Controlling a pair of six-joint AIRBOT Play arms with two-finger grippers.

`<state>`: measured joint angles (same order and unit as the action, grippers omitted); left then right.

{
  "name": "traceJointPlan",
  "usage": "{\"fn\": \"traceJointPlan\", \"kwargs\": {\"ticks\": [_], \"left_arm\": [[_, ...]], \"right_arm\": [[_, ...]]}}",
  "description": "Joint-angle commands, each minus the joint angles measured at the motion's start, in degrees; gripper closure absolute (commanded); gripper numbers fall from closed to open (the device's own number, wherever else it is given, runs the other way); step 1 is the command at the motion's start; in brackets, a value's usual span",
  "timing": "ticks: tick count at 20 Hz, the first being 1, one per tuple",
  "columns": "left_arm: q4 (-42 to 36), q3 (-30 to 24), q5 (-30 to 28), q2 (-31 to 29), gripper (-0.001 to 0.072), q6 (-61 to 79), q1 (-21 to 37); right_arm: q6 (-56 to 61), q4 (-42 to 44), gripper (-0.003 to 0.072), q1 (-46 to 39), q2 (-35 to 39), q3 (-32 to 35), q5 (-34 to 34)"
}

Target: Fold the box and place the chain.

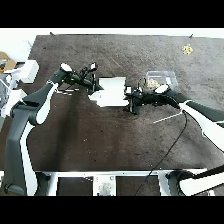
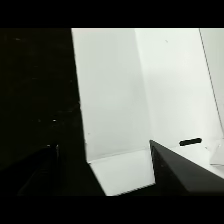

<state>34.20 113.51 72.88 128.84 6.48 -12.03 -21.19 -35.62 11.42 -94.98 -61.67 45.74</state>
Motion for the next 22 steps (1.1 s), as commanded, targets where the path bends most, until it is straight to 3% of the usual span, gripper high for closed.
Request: {"fn": "traceJointPlan", "kwargs": {"ticks": [1, 10, 16, 22], "left_arm": [[0.0, 0.0, 0.0, 0.0, 0.0697, 0.0, 0.0], [0.0, 0.0, 0.0, 0.0, 0.0697, 0.0, 0.0], [0.0, 0.0, 0.0, 0.0, 0.0697, 0.0, 0.0], [-0.1, 0.0, 0.0, 0.0, 0.0697, 0.0, 0.0]], "right_arm": [[1.5, -1.1, 0.0041, -0.2, -1.5, -3.0, -1.7], [7.4, -1.1, 0.004, -3.3, -1.7, -11.6, 2.9], [10.7, -4.1, 0.004, -3.7, -7.9, -20.6, 7.6], [10.5, -3.1, 0.0039, -5.0, -8.8, -22.0, 9.6]]}}
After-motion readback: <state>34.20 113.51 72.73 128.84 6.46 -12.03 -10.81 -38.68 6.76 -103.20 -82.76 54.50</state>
